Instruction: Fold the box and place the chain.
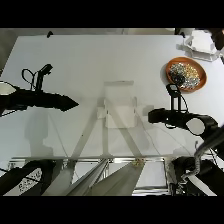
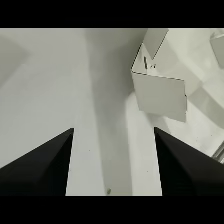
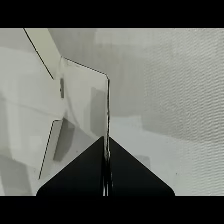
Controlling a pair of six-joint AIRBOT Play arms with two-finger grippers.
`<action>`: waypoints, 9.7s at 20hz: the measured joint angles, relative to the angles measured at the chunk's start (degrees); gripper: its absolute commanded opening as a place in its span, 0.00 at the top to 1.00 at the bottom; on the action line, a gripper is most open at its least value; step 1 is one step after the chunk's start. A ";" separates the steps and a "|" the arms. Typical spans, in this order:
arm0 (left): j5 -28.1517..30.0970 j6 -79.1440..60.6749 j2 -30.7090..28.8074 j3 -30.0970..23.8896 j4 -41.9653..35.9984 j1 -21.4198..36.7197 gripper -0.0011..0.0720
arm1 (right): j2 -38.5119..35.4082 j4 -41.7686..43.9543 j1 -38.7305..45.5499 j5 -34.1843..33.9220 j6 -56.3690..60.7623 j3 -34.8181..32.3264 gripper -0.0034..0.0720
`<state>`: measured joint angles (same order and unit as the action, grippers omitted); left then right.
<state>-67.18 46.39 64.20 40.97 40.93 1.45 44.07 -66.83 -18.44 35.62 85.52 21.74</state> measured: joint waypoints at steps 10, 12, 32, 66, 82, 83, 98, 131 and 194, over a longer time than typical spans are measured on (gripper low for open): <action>-1.79 -5.09 23.12 17.97 -5.07 -11.50 0.23 | 0.00 -0.02 0.00 0.92 -0.11 -0.02 0.94; -2.34 -6.05 26.18 22.47 -5.31 -12.52 0.23 | 0.00 -0.02 0.00 1.03 -0.20 0.00 0.94; -0.70 -20.28 38.01 27.96 -12.68 -19.74 0.33 | 0.00 0.02 0.00 1.27 -0.26 0.00 0.94; 10.80 -33.40 13.92 12.70 -5.35 -32.72 0.98 | -21.29 -9.51 0.00 26.16 -0.44 9.88 0.52; 18.78 -52.06 24.65 11.39 -15.19 -35.93 0.98 | -26.03 -13.77 0.00 34.75 -0.24 10.03 0.53; 18.80 -53.51 24.74 11.41 -15.87 -35.93 0.98 | -26.03 -13.77 0.00 34.53 -0.24 10.03 0.53; 19.41 -61.90 27.96 11.41 -22.21 -35.78 0.98 | -26.03 -13.81 0.00 33.94 -0.24 10.03 0.53; 19.82 -61.92 28.46 11.41 -22.05 -35.69 0.97 | -18.29 -9.22 -3.19 38.88 -39.67 9.92 0.16; 19.82 -61.57 28.48 11.39 -22.08 -35.74 0.97 | -2.40 23.63 6.91 0.81 -93.42 -8.09 0.08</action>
<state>-47.35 -15.18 92.68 52.36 18.85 -34.28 41.67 -43.20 -11.53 36.42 -7.90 13.65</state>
